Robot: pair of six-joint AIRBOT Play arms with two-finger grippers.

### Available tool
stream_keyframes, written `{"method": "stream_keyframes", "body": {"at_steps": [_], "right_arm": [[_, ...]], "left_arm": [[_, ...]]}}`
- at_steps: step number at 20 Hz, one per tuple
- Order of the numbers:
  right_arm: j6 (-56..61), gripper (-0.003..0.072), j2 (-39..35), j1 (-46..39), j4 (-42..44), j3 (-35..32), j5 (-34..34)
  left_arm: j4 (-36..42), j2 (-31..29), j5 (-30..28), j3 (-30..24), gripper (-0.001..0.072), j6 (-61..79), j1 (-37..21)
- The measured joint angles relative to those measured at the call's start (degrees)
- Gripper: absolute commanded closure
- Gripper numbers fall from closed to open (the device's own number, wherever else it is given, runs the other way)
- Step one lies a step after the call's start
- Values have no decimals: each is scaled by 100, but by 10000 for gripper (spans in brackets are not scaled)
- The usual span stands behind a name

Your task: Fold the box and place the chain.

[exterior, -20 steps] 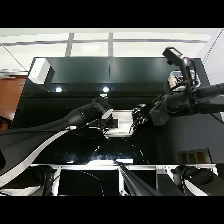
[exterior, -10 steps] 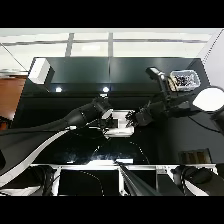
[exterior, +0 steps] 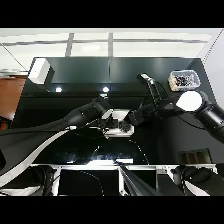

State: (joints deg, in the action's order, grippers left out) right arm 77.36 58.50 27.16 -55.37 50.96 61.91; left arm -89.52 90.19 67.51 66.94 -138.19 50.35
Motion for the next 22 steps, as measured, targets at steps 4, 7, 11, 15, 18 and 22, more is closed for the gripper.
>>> {"method": "stream_keyframes", "body": {"at_steps": [4,7,11,15,18,22], "right_arm": [[-2,246,-275,-636,-485,-2,219],[-2,246,-634,-1331,-859,0,334],[-33,246,-955,-2155,-1102,0,529],[-109,246,-1049,-2514,-1198,-2,610],[-136,246,-1071,-2599,-1224,0,623],[-155,247,-1082,-2640,-1239,-2,640]], "left_arm": [[13,0,-85,-2,680,37,0],[11,0,-116,0,680,240,-17],[103,0,-107,0,680,356,-57],[243,2,-72,42,396,380,-70],[280,-2,0,247,370,326,-74],[275,-105,466,693,370,973,-74]]}}
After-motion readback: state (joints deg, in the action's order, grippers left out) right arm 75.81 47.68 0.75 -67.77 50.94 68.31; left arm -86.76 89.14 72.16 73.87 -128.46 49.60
